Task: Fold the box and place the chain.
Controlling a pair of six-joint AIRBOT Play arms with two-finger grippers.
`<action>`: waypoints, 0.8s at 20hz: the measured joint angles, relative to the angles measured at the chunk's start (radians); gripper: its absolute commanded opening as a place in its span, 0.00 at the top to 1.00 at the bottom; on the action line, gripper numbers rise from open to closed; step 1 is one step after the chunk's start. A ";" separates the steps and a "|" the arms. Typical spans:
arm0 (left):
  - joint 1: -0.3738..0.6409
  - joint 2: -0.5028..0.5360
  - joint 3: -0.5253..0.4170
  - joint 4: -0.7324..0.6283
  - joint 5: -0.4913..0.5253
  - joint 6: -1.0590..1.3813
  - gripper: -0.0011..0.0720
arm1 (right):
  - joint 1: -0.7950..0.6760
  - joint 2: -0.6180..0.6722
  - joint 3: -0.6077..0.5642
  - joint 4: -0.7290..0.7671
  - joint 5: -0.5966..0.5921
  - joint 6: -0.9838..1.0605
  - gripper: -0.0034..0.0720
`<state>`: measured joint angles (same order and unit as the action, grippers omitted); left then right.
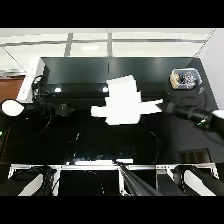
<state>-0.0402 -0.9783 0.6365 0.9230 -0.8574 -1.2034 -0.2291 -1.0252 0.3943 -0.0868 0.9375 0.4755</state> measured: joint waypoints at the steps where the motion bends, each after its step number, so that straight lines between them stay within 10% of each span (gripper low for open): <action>1: 0.000 -0.042 0.014 -0.079 -0.008 0.057 0.01 | 0.062 0.012 -0.048 0.069 -0.059 -0.039 0.94; 8: -0.010 -0.429 0.212 -0.452 -0.177 0.374 0.01 | 0.305 0.040 -0.159 0.259 -0.260 -0.138 0.94; 16: -0.123 -0.778 0.482 -0.469 -0.501 0.483 0.05 | 0.343 0.043 -0.171 0.289 -0.288 -0.154 0.94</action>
<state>-0.1631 -1.7561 1.1183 0.4538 -1.3586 -0.7200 0.1135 -0.9825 0.2230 0.2024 0.6498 0.3214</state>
